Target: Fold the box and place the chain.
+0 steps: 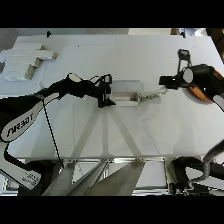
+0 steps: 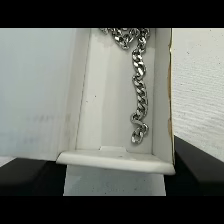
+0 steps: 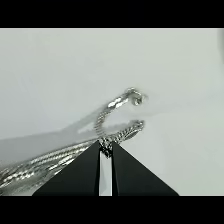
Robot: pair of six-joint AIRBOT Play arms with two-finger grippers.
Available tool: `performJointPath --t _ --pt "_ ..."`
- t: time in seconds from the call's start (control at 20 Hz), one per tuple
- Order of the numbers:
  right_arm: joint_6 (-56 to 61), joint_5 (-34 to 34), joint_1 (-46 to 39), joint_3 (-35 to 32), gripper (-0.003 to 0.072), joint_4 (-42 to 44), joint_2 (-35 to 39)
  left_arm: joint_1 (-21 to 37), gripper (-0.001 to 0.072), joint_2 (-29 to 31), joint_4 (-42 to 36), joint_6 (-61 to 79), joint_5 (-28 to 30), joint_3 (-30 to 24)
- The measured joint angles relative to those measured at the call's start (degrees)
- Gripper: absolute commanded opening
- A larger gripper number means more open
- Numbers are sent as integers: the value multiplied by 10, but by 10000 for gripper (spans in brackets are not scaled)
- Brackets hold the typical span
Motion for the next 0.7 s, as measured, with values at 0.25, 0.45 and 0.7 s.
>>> performJointPath --t 0.25,0.45,0.7 --pt "-93 9 79 1 17 109 16 0 277 0 0 0 0 0" --pt "-179 11 126 5 17 208 19 0 277 0 0 0 0 0" --pt "-253 8 166 28 17 298 19 0 277 0 0 0 0 0"
